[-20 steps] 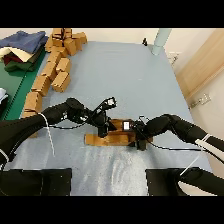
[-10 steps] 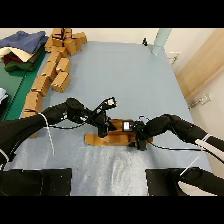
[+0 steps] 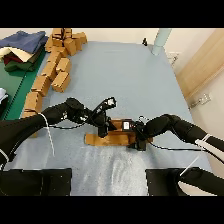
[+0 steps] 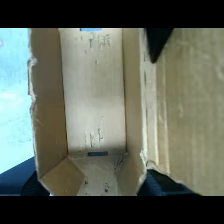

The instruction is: Fold the box.

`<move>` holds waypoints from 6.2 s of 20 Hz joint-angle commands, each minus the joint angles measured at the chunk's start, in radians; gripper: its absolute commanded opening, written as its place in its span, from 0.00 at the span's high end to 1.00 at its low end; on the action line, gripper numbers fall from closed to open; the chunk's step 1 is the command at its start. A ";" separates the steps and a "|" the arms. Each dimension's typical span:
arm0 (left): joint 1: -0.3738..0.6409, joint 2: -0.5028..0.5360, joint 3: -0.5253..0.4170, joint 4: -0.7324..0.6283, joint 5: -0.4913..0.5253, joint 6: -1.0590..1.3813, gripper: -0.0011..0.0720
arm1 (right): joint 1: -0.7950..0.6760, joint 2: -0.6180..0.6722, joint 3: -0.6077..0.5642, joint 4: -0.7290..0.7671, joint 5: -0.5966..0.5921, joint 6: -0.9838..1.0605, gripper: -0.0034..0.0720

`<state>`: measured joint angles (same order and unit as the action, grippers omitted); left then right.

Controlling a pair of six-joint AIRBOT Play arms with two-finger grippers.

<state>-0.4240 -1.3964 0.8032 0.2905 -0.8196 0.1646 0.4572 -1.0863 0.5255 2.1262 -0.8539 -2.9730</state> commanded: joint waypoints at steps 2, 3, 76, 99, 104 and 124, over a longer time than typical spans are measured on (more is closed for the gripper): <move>0.000 0.000 0.000 0.001 -0.002 0.000 0.97 | -0.001 0.031 0.001 0.002 0.007 0.034 0.01; 0.000 0.000 0.000 0.001 -0.002 0.000 0.97 | -0.001 0.045 0.001 0.002 0.007 0.034 0.02; 0.020 -0.108 0.205 0.375 -0.058 -1.233 0.97 | -0.001 0.008 -0.001 -0.006 0.026 0.032 0.32; -0.031 0.229 -0.197 0.311 0.124 -0.153 0.05 | -0.002 0.008 -0.001 -0.010 0.026 0.032 0.32; -0.069 0.205 -0.183 0.307 0.122 -0.154 0.44 | -0.002 0.008 -0.001 -0.011 0.025 0.032 0.32; -0.113 0.204 -0.183 0.223 0.224 -0.183 0.68 | -0.002 0.008 -0.001 -0.011 0.025 0.032 0.32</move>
<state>-0.5278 -1.1915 0.6197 0.5480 -0.6582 -0.0185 0.4564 -1.0779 0.5251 2.1155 -0.8291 -2.9406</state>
